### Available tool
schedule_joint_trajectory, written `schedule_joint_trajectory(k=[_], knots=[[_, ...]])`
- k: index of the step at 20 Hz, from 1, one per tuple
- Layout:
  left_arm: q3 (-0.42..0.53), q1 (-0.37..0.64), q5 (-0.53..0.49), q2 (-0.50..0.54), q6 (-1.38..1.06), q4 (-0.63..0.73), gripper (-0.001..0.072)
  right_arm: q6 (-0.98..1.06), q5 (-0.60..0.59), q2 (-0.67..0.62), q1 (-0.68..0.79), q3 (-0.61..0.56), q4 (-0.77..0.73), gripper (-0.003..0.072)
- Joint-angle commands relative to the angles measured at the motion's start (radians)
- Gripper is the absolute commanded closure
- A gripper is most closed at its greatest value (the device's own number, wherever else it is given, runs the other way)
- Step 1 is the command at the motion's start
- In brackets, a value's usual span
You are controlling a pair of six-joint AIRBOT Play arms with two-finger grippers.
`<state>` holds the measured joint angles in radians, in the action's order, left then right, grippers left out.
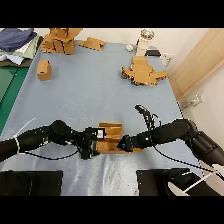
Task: Fold the box.
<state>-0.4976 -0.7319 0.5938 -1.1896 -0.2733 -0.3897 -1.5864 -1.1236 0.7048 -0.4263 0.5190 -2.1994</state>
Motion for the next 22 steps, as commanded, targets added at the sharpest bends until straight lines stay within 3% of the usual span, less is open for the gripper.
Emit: schedule_joint_trajectory(k=[1,22], knots=[[0.010,0.000,0.008,0.001,0.001,-0.003,0.0108,-0.003,0.001,-0.001,0.000,0.001,0.002,-0.0026],[0.010,0.000,0.000,0.001,0.001,0.000,0.0108,-0.010,0.043,0.000,0.000,0.001,0.003,-0.0025]])
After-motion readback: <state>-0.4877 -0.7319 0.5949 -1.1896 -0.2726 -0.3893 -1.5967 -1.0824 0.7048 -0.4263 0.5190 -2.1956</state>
